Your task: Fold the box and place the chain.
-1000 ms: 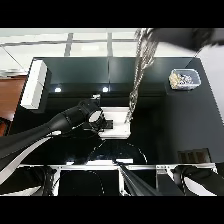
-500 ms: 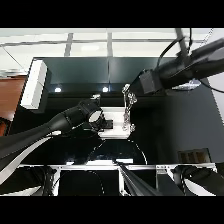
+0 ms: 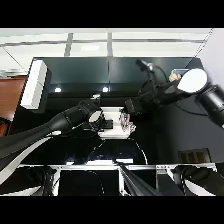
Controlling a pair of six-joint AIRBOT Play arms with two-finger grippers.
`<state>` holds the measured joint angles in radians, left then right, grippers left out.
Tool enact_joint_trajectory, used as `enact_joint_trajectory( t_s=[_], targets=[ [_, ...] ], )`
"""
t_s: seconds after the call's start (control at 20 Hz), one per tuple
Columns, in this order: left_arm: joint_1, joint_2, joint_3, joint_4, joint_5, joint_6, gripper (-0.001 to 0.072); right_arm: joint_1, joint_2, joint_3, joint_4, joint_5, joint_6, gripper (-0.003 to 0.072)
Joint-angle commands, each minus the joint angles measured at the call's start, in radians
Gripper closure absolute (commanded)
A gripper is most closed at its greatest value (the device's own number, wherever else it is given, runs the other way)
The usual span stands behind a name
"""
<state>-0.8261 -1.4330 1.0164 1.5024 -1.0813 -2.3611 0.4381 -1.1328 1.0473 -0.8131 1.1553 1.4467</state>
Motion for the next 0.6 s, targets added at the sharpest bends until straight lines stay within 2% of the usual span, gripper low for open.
enact_joint_trajectory(
  t_s=[0.0,0.1,0.25,0.4,0.5,0.55],
  targets=[
    [0.000,0.000,0.000,0.001,0.000,0.000,0.0682,0.012,-0.003,-0.130,-0.009,-0.109,-0.001,0.0663],
    [0.000,0.000,0.000,0.001,0.000,0.000,0.0682,0.005,-0.002,-0.140,-0.040,-0.101,-0.005,0.0307],
    [0.000,0.000,0.000,0.001,0.000,0.000,0.0682,-0.094,0.011,-0.140,-0.061,-0.045,-0.125,0.0301],
    [0.000,0.000,0.000,0.001,-0.001,0.000,0.0682,-0.211,0.020,-0.148,-0.223,0.032,-0.327,0.0301],
    [0.000,0.000,0.000,0.001,0.000,0.000,0.0682,-0.225,0.020,-0.222,-0.263,-0.055,-0.498,0.0277],
    [0.000,0.000,0.000,0.001,0.001,0.000,0.0682,-0.217,0.019,-0.281,-0.224,-0.137,-0.594,-0.0020]
  ],
)
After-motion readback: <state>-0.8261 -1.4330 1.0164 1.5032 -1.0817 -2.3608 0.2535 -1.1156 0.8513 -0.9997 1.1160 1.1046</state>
